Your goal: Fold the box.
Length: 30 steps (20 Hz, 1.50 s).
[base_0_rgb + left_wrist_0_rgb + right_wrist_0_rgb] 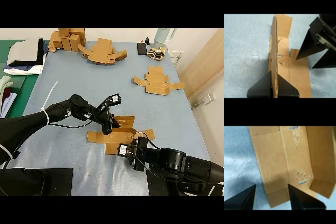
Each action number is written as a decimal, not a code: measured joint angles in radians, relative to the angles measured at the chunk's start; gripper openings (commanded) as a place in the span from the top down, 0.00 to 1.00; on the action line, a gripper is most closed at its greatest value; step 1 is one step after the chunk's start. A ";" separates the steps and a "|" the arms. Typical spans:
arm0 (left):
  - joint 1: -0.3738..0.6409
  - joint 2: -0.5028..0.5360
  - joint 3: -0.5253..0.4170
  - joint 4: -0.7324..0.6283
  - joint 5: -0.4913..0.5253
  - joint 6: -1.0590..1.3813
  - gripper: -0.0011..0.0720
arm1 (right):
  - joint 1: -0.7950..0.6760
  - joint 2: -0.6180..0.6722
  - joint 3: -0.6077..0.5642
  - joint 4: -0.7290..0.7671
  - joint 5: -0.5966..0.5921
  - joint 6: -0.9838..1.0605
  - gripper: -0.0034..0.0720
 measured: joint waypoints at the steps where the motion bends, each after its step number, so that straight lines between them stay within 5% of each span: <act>1: 0.000 0.000 0.000 0.000 0.000 0.000 0.97 | 0.000 -0.008 0.005 -0.013 0.010 0.000 0.17; 30: 0.000 0.000 0.000 0.000 0.000 0.000 0.96 | -0.005 -0.031 0.016 -0.081 0.008 0.000 0.17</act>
